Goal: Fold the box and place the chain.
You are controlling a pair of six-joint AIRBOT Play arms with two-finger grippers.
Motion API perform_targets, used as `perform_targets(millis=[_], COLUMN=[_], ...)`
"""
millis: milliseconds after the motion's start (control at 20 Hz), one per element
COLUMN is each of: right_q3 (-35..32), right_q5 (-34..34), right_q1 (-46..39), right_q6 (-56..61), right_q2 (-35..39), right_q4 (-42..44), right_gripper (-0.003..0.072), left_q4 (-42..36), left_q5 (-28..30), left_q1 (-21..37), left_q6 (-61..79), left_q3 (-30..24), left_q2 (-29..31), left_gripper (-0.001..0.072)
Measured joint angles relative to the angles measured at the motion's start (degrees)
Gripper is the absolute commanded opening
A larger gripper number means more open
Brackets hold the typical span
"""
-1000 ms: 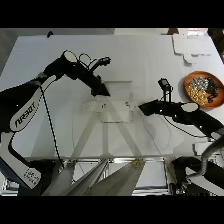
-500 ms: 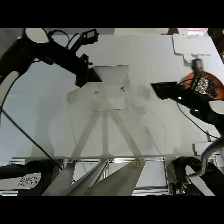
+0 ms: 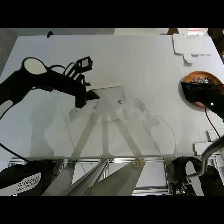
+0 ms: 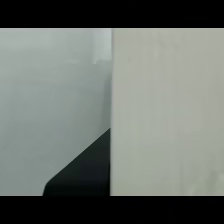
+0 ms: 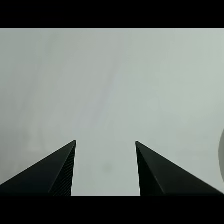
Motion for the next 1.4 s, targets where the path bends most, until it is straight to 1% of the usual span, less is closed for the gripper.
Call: perform_targets(millis=[200,350,500,800,1050,1200,1400], right_q3=[0.0,0.0,0.0,0.0,0.0,0.0,0.0], right_q5=[2.2,2.8,3.1,3.2,3.4,3.6,3.9], right_q1=[-1.3,-1.6,-1.7,-1.8,-1.8,-1.8,-1.8], right_q6=[1.0,1.4,1.4,1.6,1.6,1.6,1.6], right_q2=[0.7,0.8,0.9,0.9,0.9,0.9,0.9], right_q4=[-2.2,-2.8,-3.1,-3.2,-3.2,-3.2,-3.2], right_gripper=[0.0404,0.0404,0.0404,0.0403,0.0403,0.0403,0.0403], left_q4=[-2.1,-3.6,-5.9,-8.6,-9.1,-8.3,-5.9], left_q5=[6.2,8.4,7.8,5.5,6.7,6.9,5.7], left_q1=[-0.9,-1.4,-1.6,-1.9,-1.9,-1.9,-2.0], left_q6=[7.0,11.3,16.1,22.8,24.5,24.0,20.8], left_q3=[-2.7,-3.3,-3.6,-3.5,-3.4,-1.0,5.7], left_q2=[-5.5,-8.9,-11.3,-13.7,-14.8,-15.2,-16.0], left_gripper=[0.0002,0.0,0.0,0.0,0.0001,0.0,0.0001])
